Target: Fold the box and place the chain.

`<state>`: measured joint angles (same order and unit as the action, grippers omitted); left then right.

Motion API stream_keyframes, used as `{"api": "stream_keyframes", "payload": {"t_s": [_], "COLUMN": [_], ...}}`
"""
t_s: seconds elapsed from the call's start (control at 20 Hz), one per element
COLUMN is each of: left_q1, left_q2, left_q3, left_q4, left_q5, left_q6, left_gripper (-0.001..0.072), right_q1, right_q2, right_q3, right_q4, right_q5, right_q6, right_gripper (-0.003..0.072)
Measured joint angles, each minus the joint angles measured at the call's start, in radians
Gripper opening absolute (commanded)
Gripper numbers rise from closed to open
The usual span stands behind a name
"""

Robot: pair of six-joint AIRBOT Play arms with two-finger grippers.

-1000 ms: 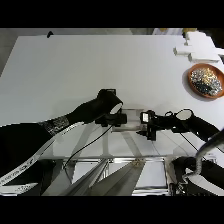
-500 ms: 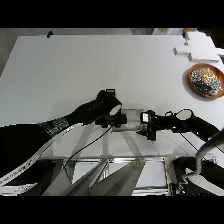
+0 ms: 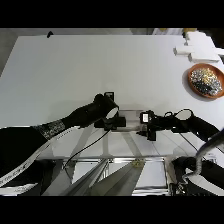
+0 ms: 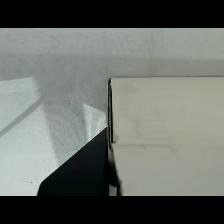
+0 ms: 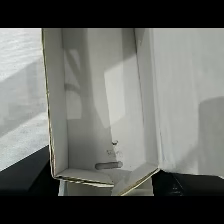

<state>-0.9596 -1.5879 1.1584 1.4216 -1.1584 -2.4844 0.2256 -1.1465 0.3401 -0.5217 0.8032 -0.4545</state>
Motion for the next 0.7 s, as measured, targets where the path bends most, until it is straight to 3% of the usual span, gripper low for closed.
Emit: {"api": "stream_keyframes", "payload": {"t_s": [0.2,0.3,0.35,0.7], "left_q1": [0.002,0.004,0.006,0.020], "left_q2": [0.001,0.001,0.001,0.001], "left_q3": [-0.003,-0.004,-0.004,-0.004], "left_q4": [-0.001,-0.003,-0.001,-0.006], "left_q5": [0.002,0.003,0.002,0.004], "left_q6": [0.000,0.000,-0.001,0.000], "left_gripper": [0.0019,0.0138,0.0156,0.0160], "right_q1": [0.000,0.000,0.000,0.000], "right_q2": [0.000,0.000,0.000,0.000], "right_q3": [0.000,0.000,0.000,0.000], "right_q4": [0.000,-0.001,-0.002,0.001], "right_q5": [-0.001,-0.002,-0.003,-0.005], "right_q6": [0.000,0.001,0.001,0.002], "right_gripper": [0.0317,0.0317,0.0317,0.0317]}}
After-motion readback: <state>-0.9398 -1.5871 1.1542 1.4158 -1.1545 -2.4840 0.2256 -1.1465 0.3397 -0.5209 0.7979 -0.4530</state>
